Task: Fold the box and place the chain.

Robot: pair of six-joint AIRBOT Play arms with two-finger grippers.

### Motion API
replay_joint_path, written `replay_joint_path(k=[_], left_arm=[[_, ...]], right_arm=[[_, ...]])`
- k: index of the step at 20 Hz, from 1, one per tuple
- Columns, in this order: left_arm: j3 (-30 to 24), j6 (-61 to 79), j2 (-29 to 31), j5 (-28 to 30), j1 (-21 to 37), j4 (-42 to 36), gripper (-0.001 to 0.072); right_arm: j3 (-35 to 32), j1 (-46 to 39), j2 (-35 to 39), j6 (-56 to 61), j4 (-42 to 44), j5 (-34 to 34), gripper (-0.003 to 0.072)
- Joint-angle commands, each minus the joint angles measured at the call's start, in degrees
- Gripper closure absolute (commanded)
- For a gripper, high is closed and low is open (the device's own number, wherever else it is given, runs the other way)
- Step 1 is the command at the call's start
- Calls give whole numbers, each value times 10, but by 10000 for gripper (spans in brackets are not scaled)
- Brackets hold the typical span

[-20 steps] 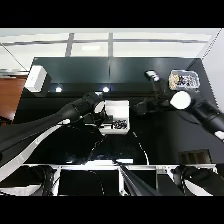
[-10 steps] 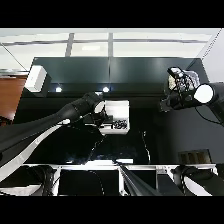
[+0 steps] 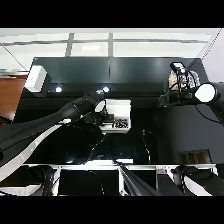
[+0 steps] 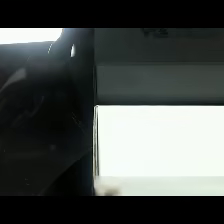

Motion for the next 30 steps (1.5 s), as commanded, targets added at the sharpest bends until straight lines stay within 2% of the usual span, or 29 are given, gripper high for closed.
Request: replay_joint_path(k=[1,3,4,5,6,7,10,12,13,14,16,18,19,21,23,24,25,26,27,30], left_arm=[[7,8,1,-3,0,-1,681],[8,8,3,-2,0,-5,679],[8,8,6,-2,-2,-3,634],[8,8,13,-2,-2,-2,465],[8,8,26,-1,-3,-2,178],[7,19,43,-3,-3,2,-5],[6,97,107,-19,-2,26,1],[-8,154,158,-48,-1,103,13],[-29,149,183,-66,5,170,18],[-55,147,205,-74,18,203,18],[-120,147,254,-59,68,205,18],[-184,155,297,-13,145,163,19],[-217,191,305,14,191,113,19],[-263,342,285,43,294,-67,20],[-283,603,248,36,381,-362,19],[-284,753,226,5,407,-501,18],[-284,866,207,-20,417,-591,18],[-282,947,190,-30,417,-644,16],[-280,985,177,-24,410,-663,16],[-265,1088,144,-12,386,-655,3]], right_arm=[[1,0,0,0,5,-9,316],[1,0,0,0,5,-9,316],[1,0,0,0,5,-9,316],[1,0,0,2,5,-8,316],[1,0,0,5,6,-7,316],[1,0,0,6,15,-8,316],[1,0,0,6,31,-10,316],[1,0,0,6,30,-11,317],[1,0,0,6,32,-11,316],[1,0,0,6,40,-11,316],[1,0,0,6,47,-11,316],[1,0,0,6,52,-11,316],[1,0,0,6,54,-11,317],[1,0,0,7,56,-13,316],[1,0,0,12,58,-20,316],[1,0,0,17,61,-23,317],[1,0,0,19,66,-24,317],[1,0,0,19,70,-24,316],[1,0,0,20,71,-22,316],[1,0,0,23,71,-18,316]])
